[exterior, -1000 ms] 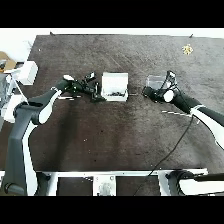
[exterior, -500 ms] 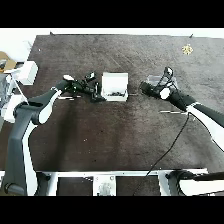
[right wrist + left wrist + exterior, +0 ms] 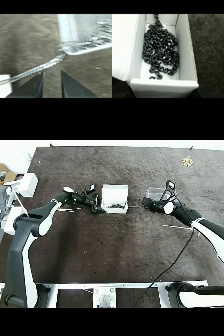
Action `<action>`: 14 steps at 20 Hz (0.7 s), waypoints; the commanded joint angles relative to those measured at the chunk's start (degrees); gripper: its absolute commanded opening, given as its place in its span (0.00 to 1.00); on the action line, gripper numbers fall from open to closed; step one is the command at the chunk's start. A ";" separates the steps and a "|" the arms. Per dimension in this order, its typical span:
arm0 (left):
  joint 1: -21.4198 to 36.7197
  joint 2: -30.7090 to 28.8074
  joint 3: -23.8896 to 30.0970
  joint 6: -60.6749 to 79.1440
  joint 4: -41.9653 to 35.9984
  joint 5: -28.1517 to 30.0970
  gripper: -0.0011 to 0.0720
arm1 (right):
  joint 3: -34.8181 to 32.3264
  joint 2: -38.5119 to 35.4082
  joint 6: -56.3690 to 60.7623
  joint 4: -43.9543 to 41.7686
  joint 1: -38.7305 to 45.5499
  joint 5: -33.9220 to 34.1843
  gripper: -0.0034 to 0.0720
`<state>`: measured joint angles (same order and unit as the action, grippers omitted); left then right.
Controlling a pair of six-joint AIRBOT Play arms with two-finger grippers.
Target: Fold the box and place the chain.
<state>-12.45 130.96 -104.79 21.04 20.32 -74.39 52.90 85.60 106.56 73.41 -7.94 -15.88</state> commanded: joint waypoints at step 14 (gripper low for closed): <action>0.04 0.00 -0.02 0.00 0.02 0.00 0.50 | 2.93 4.35 0.04 -7.74 -2.93 10.01 0.05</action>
<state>-12.45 130.96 -104.79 21.02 20.32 -74.39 55.64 92.05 106.87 66.76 -9.65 -5.74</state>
